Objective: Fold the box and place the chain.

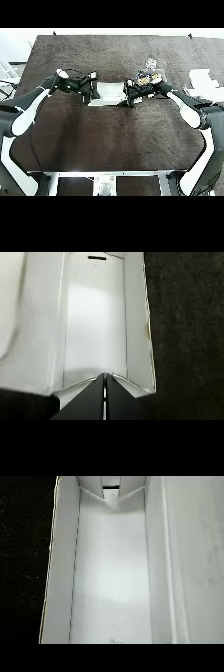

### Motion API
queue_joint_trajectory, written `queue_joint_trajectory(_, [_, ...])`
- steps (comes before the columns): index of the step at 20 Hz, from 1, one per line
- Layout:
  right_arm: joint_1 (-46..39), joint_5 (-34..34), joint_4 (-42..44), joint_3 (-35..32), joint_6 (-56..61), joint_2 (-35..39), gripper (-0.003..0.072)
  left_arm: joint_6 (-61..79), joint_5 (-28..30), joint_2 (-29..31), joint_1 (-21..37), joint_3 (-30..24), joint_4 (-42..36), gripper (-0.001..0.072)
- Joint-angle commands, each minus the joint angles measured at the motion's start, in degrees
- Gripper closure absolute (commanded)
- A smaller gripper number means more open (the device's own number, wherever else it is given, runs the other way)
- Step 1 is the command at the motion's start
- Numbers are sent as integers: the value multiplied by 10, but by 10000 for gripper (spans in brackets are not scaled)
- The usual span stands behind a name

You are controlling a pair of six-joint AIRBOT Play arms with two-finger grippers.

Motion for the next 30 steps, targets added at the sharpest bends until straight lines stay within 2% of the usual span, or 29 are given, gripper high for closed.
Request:
queue_joint_trajectory(1, [0,-1,0,0,1,0,98,-35,-80,2,30,23,10,689])
queue_joint_trajectory(3, [0,-1,0,0,1,0,97,-58,-105,6,49,30,9,692])
queue_joint_trajectory(5, [0,-1,0,0,1,0,97,-89,-106,25,60,30,2,694])
queue_joint_trajectory(7, [0,-1,0,0,1,0,98,-111,-107,57,65,29,-23,696])
queue_joint_trajectory(12, [0,-1,0,0,1,0,98,-259,-101,135,65,26,-20,696])
queue_joint_trajectory(14, [0,-1,0,0,1,0,98,-321,-63,160,65,-2,-21,696])
queue_joint_trajectory(17, [0,-1,0,0,1,0,98,-416,61,212,66,-92,-20,696])
queue_joint_trajectory(18, [0,-1,0,0,1,0,97,-436,79,226,70,-120,-20,696])
queue_joint_trajectory(22, [0,-1,0,0,1,0,98,-474,86,239,97,-190,-19,695])
queue_joint_trajectory(26, [0,-1,0,0,1,0,98,-480,76,239,120,-209,-21,693])
queue_joint_trajectory(30, [0,-1,0,0,1,0,97,-536,82,238,136,-235,13,690])
